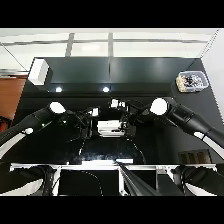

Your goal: Fold the box and place the chain.

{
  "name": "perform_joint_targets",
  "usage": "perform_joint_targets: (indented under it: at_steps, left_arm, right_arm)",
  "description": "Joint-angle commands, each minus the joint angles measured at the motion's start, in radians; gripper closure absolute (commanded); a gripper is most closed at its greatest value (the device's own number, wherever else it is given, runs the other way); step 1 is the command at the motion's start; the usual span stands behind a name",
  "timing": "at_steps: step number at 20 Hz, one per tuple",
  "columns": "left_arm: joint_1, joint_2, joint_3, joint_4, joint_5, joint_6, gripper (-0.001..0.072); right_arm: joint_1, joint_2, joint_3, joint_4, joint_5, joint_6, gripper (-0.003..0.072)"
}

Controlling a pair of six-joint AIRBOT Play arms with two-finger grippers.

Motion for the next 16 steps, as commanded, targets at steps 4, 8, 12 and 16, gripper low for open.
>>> perform_joint_targets:
  at_steps: [4,8,12,16]
  left_arm:
    - [0.0,0.0,0.0,0.0,0.0,-0.002,0.0307]
    - [0.0,0.0,0.0,0.0,0.0,-0.002,0.0307]
    - [0.0,0.0,0.0,0.0,0.0,-0.002,0.0308]
    - [0.0,0.0,0.0,0.0,0.0,-0.002,0.0307]
  right_arm:
    - [0.001,-0.001,0.0,-0.002,0.035,0.001,0.0375]
    - [0.001,-0.001,0.0,-0.002,0.035,0.004,0.0367]
    - [0.001,-0.001,0.0,-0.005,0.035,0.005,0.0366]
    - [0.001,-0.001,0.0,-0.033,0.034,0.034,0.0295]
